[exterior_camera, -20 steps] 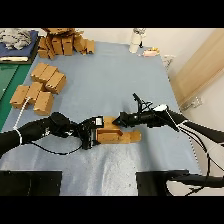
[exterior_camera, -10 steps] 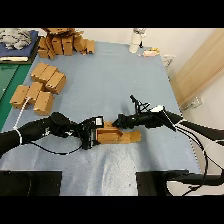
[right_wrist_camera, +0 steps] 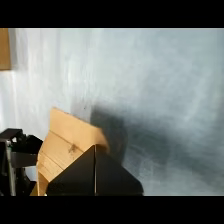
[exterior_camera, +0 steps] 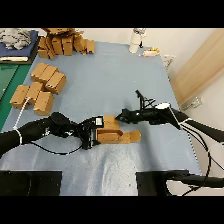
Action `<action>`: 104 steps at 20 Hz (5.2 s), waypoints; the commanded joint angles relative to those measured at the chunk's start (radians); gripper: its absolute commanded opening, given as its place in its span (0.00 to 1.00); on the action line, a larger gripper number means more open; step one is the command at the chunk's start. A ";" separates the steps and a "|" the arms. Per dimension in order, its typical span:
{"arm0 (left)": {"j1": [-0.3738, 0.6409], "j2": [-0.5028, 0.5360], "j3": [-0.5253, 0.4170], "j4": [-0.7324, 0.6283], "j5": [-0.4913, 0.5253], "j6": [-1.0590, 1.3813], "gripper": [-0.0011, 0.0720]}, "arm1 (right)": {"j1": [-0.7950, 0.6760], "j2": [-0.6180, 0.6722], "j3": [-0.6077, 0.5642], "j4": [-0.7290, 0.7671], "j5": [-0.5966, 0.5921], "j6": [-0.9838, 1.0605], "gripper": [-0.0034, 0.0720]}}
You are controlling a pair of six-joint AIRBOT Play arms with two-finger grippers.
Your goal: Fold the box.
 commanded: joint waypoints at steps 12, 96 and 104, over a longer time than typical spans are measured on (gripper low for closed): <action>-0.005 -0.001 0.002 0.000 0.002 0.000 0.67 | 0.095 0.497 -0.137 -0.605 0.199 -0.146 0.05; -0.006 -0.001 0.002 0.000 0.000 0.000 0.67 | 0.126 0.459 -0.384 -0.575 -0.223 0.539 0.05; -0.006 -0.001 0.002 0.000 0.000 0.000 0.67 | 0.126 0.541 -0.366 -0.394 -0.198 0.408 0.05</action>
